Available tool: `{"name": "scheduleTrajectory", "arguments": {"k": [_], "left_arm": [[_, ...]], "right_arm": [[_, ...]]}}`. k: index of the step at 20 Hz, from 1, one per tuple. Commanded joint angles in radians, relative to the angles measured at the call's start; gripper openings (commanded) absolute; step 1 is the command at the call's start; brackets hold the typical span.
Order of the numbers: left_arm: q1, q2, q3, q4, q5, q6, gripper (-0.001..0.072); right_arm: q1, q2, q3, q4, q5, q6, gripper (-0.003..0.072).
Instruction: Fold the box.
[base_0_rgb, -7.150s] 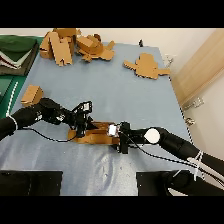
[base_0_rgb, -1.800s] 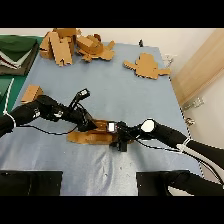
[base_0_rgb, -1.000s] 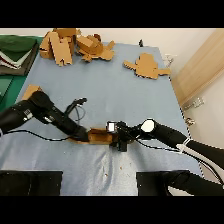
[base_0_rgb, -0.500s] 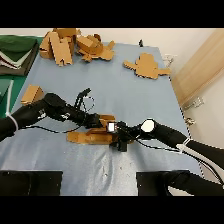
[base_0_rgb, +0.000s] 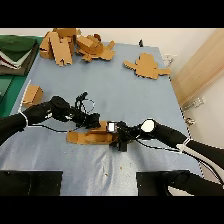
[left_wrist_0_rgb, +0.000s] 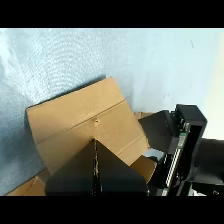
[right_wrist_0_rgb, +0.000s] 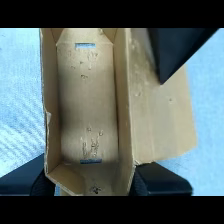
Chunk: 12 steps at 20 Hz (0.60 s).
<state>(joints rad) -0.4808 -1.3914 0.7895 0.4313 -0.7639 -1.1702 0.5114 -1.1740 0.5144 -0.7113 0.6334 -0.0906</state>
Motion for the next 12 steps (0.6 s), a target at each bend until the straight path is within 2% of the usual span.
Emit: {"name": "scheduleTrajectory", "arguments": {"k": [1, 3, 5, 8, 10, 12], "left_arm": [[0.000, -0.005, 0.001, 0.003, 0.000, -0.032, 0.0013], [0.000, -0.005, 0.003, -0.009, 0.006, -0.004, 0.0014], [0.002, 0.008, 0.026, -0.077, -0.012, 0.171, 0.0014], [0.003, 0.116, 0.097, -0.133, -0.119, 0.468, 0.0013], [0.021, 0.225, 0.116, -0.007, -0.127, 0.530, 0.0013], [0.101, 0.306, 0.114, 0.271, -0.102, 0.412, 0.0014]], "right_arm": [[0.000, -0.001, 0.000, 0.001, 0.002, 0.001, 0.0515], [0.000, -0.001, 0.000, 0.001, 0.002, 0.001, 0.0515], [0.000, -0.001, 0.000, 0.001, 0.002, 0.001, 0.0515], [0.000, -0.001, 0.000, 0.000, 0.002, 0.001, 0.0515], [0.000, -0.001, 0.000, 0.000, 0.002, 0.001, 0.0515], [0.000, -0.001, 0.000, 0.001, 0.002, 0.001, 0.0515]]}}
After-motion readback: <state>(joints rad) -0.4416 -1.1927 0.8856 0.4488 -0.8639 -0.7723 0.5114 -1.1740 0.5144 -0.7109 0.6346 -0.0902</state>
